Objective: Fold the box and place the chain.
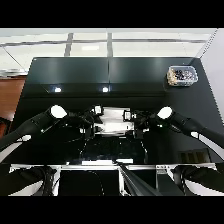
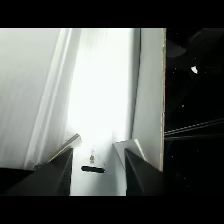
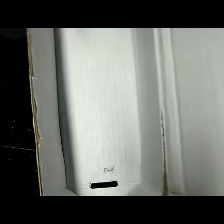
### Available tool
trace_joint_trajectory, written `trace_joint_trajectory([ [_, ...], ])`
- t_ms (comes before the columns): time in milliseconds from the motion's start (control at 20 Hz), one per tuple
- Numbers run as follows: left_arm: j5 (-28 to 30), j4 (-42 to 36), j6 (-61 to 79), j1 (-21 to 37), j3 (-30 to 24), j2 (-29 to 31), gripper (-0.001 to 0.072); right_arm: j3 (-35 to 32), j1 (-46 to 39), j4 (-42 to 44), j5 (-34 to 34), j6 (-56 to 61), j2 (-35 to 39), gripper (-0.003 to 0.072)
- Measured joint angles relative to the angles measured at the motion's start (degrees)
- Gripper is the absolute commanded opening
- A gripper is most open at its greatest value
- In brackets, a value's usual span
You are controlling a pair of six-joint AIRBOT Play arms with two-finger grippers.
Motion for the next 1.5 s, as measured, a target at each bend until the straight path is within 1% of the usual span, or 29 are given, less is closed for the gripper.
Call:
trace_joint_trajectory([
  [100,-1.3,1.1,-1.3,0.6,0.5,0.6,0.0029,0.0,0.0,0.0,0.0,0.0,0.0,0.0024],
  [150,-2.3,2.1,-4.1,1.3,0.9,1.1,0.0029,0.0,0.0,0.0,0.0,0.0,0.0,0.0024],
  [250,-4.6,7.1,-13.5,3.5,2.5,2.8,0.0028,0.0,0.0,0.0,0.0,0.0,0.0,0.0024],
  [300,-6.6,11.1,-18.8,5.0,3.5,4.0,0.0029,0.0,0.0,0.0,0.0,0.0,0.0,0.0024],
  [400,-10.4,19.2,-29.2,8.8,4.9,6.3,0.0029,0.0,0.0,0.0,0.0,0.0,0.0,0.0024],
  [500,-13.9,25.8,-40.4,13.7,5.6,7.7,0.0029,0.0,0.0,0.0,0.0,0.0,0.0,0.0024],
  [600,-17.1,29.2,-52.8,19.6,5.8,7.9,0.0029,0.0,0.0,0.0,0.0,0.0,0.0,0.0024],
  [650,-18.0,29.1,-58.1,22.7,5.5,7.6,0.0029,0.0,0.0,0.0,0.0,0.0,0.0,0.0024],
  [750,-19.8,25.0,-65.5,28.9,3.8,6.0,0.0029,0.0,0.0,0.0,0.0,0.0,0.0,0.0024],
  [850,-21.2,17.3,-67.3,33.1,1.6,3.2,0.0027,0.0,0.0,0.0,0.0,0.0,0.0,0.0024],
  [950,-22.4,9.9,-66.4,34.9,-0.2,-0.2,0.0028,0.0,0.0,0.0,0.0,0.0,0.0,0.0024],
  [1050,-22.4,5.1,-65.4,34.4,-1.1,-3.5,0.0028,0.0,0.0,0.0,0.0,0.0,0.0,0.0024],
  [1150,-21.6,2.5,-64.9,32.3,-1.6,-5.8,0.0028,0.0,0.0,0.0,0.0,0.0,0.0,0.0024],
  [1350,-18.0,0.0,-64.3,26.7,-1.9,-8.6,0.0028,0.0,0.0,0.0,0.0,0.0,0.0,0.0024],
  [1500,-16.6,-1.2,-62.6,24.3,-2.0,-9.3,0.0028,0.0,0.0,0.0,0.0,0.0,0.0,0.0024],
])
